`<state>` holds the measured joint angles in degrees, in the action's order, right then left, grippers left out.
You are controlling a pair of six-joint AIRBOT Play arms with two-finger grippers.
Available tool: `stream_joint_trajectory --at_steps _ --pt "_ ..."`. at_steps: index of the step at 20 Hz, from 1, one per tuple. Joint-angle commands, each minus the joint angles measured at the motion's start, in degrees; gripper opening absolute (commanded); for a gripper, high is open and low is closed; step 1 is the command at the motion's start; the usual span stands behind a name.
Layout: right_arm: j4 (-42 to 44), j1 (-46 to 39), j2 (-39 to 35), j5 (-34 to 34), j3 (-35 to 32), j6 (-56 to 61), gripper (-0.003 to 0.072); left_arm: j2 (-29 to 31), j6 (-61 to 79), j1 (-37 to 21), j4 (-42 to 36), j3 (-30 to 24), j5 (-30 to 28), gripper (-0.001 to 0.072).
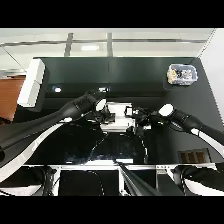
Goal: Fold the box and place the chain.
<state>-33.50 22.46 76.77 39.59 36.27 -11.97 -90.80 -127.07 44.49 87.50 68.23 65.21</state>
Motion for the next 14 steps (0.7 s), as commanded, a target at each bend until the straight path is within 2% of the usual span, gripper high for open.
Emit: stream_joint_trajectory --at_steps 1,2,3,7,8,10,11,13,14 --pt "0.0 0.0 0.0 0.0 0.0 0.0 0.0128 0.0 0.7 0.1 0.4 0.2 0.8 0.0168" --pt "0.0 0.0 0.0 0.0 0.0 0.0 0.0128 0.0 0.7 0.1 0.4 0.2 0.8 0.0133" --pt "0.0 0.0 0.0 0.0 0.0 0.0 0.0128 0.0 0.7 0.1 0.4 0.2 0.8 0.0034" --pt "0.0 0.0 0.0 0.0 0.0 0.0 0.0128 0.0 0.6 0.1 0.3 0.2 0.8 0.0023" --pt "0.0 0.0 0.0 0.0 0.0 0.0 0.0128 0.0 0.7 0.0 0.3 0.2 0.8 0.0041" --pt "0.0 0.0 0.0 0.0 0.0 0.0 0.0128 0.0 0.6 0.0 0.3 0.2 0.9 0.0350" --pt "0.0 0.0 0.0 0.0 0.0 0.0 0.0128 0.0 0.6 0.0 0.3 0.2 0.9 0.0400" --pt "0.0 0.0 0.0 0.0 0.0 0.0 0.0128 0.0 0.6 0.0 0.3 0.2 0.9 0.0400" --pt "0.0 0.0 0.0 0.0 0.0 0.0 0.0128 0.0 0.6 0.0 0.3 0.2 0.9 0.0364"
